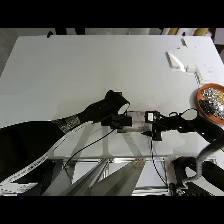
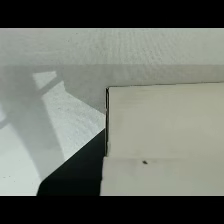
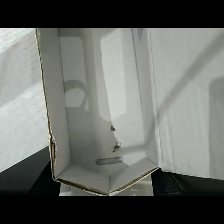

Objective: Fold the box and place the chain.

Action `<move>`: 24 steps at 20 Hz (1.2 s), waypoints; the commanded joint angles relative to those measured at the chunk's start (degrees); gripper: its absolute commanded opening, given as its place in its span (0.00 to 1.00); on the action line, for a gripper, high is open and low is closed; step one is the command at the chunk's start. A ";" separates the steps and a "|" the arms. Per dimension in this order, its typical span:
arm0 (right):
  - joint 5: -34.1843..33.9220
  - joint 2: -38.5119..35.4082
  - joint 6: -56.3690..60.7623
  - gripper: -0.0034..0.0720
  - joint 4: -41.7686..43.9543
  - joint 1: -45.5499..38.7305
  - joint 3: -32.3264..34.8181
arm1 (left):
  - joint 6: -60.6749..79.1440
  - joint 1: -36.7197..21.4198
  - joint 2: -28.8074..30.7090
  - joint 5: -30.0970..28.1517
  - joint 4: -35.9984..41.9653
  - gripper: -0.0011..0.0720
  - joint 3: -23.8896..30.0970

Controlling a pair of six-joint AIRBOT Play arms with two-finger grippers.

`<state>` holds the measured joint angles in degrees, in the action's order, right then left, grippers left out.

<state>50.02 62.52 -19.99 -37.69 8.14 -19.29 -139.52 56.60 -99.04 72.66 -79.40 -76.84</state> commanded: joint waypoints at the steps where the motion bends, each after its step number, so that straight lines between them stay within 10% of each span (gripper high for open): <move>1: -0.04 -0.02 -0.02 0.49 0.04 0.00 -0.04 | 0.09 0.04 0.02 0.42 -0.15 0.12 0.04; 3: -0.04 -0.02 -0.02 0.49 0.04 0.00 -0.04 | 1.20 0.04 0.57 0.46 -0.04 0.50 0.04; 5: -0.04 -0.02 -0.02 0.49 0.02 0.00 -0.04 | 3.76 0.04 2.14 0.66 1.46 0.66 0.04; 16: 0.00 -0.02 -0.02 0.49 0.04 0.00 -0.04 | 31.32 -5.53 21.44 7.87 -0.04 0.66 3.54; 20: -0.02 -0.02 -0.02 0.49 0.04 0.00 -0.04 | 53.55 -11.89 30.71 -5.38 1.97 0.79 18.08; 24: 0.00 -0.02 -0.02 0.49 0.02 0.00 -0.04 | 105.79 -18.58 32.63 -23.63 21.92 0.82 33.51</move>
<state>50.00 62.52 -20.03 -37.67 8.14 -19.29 -71.37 42.28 -68.49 62.46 -70.28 -52.93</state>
